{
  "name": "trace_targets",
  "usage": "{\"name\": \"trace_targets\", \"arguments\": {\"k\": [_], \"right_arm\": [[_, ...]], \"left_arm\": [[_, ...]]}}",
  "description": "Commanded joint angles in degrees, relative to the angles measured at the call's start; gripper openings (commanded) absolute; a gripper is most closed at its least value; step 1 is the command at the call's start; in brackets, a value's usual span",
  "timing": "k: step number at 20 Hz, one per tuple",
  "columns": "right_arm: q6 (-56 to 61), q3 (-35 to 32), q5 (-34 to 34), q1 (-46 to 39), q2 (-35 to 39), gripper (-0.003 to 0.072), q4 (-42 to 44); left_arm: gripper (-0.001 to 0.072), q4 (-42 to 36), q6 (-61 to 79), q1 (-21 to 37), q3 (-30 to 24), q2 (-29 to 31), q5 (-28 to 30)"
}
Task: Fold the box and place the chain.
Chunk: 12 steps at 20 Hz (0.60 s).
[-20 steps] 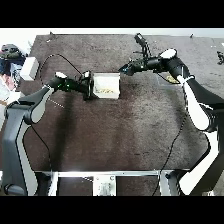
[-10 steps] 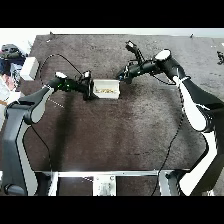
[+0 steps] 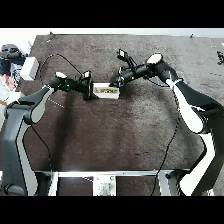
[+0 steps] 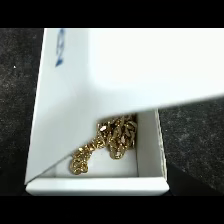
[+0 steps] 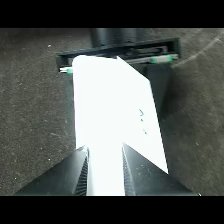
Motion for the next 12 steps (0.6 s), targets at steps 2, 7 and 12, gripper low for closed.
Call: {"name": "trace_targets", "arguments": {"k": [2, 7, 12], "right_arm": [[-3.3, -1.8, -0.8, 0.9, 0.0, 0.0241, 0.7], [-4.0, -1.9, -0.4, 0.9, -0.5, 0.0243, -0.9], [-4.6, -1.9, -1.6, 0.9, -1.4, 0.0246, -1.4]], "left_arm": [[0.0233, 0.0, 0.0, 0.0, 0.0, 0.0, 0.0], [0.0232, 0.0, 0.0, 0.0, 0.0, 0.0, 0.0], [0.0233, 0.0, 0.0, 0.0, 0.0, 0.0, 0.0]]}}
